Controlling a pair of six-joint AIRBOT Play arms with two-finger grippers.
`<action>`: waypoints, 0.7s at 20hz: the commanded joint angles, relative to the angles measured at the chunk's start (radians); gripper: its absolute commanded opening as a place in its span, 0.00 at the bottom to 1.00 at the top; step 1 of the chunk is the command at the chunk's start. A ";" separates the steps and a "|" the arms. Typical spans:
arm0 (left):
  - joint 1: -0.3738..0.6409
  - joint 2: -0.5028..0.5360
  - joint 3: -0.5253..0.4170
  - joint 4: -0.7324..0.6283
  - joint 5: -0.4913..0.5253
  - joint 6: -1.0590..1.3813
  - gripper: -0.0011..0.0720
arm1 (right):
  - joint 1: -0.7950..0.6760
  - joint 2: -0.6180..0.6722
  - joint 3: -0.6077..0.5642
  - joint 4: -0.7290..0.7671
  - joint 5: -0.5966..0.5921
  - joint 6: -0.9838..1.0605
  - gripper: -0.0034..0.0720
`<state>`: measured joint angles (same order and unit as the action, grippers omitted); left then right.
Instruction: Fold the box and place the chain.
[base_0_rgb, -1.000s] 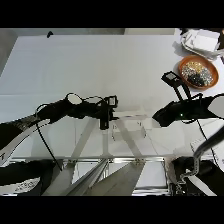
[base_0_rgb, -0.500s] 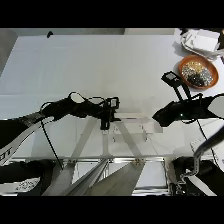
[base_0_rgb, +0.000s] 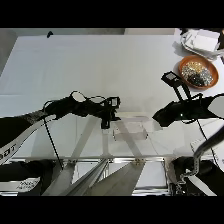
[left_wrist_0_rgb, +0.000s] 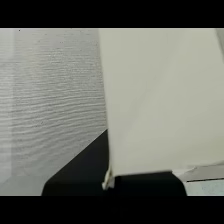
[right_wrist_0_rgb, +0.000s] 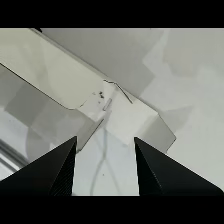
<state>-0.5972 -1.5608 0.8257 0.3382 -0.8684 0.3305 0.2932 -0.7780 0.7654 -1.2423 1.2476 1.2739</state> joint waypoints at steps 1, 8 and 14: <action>0.000 -0.003 0.001 0.030 0.004 0.003 0.02 | 0.000 0.001 0.001 0.000 0.002 0.000 0.58; -0.001 -0.002 0.001 0.029 0.003 0.002 0.03 | 0.000 0.001 0.001 -0.013 0.026 -0.013 0.58; -0.001 -0.002 0.001 0.029 0.003 0.002 0.03 | 0.000 0.001 -0.008 0.002 0.127 -0.387 0.07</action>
<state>-0.5976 -1.5623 0.8268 0.3656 -0.8658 0.3325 0.2932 -0.7780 0.7635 -1.2491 1.3525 1.0718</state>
